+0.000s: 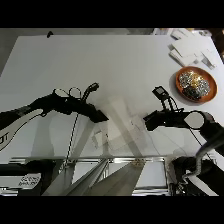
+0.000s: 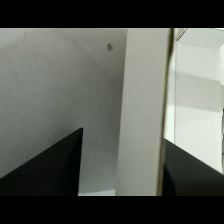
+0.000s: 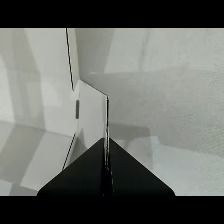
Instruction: Fold the box and place the chain.
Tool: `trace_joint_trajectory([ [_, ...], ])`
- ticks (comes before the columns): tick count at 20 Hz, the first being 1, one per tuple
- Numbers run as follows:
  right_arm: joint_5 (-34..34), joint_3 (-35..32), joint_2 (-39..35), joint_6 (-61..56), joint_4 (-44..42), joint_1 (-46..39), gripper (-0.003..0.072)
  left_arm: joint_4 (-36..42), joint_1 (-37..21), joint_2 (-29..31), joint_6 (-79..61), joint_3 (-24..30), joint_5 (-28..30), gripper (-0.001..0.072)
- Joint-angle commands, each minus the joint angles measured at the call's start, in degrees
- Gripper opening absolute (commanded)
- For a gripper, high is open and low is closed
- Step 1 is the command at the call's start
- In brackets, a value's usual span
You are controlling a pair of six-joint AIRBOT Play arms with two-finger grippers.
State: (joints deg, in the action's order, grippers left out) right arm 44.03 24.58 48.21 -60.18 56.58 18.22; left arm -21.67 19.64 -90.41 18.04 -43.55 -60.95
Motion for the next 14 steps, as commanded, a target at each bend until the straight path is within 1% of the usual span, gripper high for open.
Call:
trace_joint_trajectory([
  [1,0.02,0.00,-0.04,0.04,-0.04,0.04,0.0019,-0.33,-0.20,-0.57,-0.28,-0.04,-0.11,0.0208],
  [2,0.04,0.00,-0.04,0.02,-0.07,0.04,0.0019,-0.20,-0.46,-0.15,-1.38,-0.04,-0.35,0.0081],
  [3,0.07,0.00,-0.04,0.02,-0.26,0.04,0.0019,-0.13,-0.44,0.44,-3.41,-0.04,-0.70,0.0062],
  [4,0.07,0.00,-0.04,0.02,-0.74,0.04,0.0019,0.15,-0.44,1.03,-5.57,-0.07,-1.16,0.0007],
  [6,-0.02,0.07,-0.11,0.04,-2.16,0.04,0.0019,0.46,-0.33,2.47,-10.38,-0.15,-2.64,0.0007],
  [8,-0.35,0.35,-0.55,0.07,-2.84,0.04,0.0025,1.90,-0.33,4.70,-17.18,-0.26,-2.58,0.0007],
  [9,-0.31,0.96,-0.92,0.13,-2.84,0.04,0.0102,1.77,-0.26,5.90,-19.82,-0.61,-1.97,0.0004],
  [11,0.13,3.65,-1.75,0.24,-2.80,0.04,0.0307,0.46,0.28,7.82,-20.44,-2.62,0.24,0.0003],
  [12,0.17,5.33,-2.34,0.24,-2.78,0.04,0.0343,-0.92,0.59,8.26,-20.39,-4.17,0.48,0.0002],
  [13,0.15,7.43,-3.21,0.24,-2.36,0.04,0.0343,-3.69,1.38,8.28,-19.78,-6.45,0.35,0.0002],
  [14,0.28,9.55,-4.13,0.24,-1.29,0.04,0.0343,-8.48,2.64,8.28,-17.88,-8.87,0.70,0.0001],
])
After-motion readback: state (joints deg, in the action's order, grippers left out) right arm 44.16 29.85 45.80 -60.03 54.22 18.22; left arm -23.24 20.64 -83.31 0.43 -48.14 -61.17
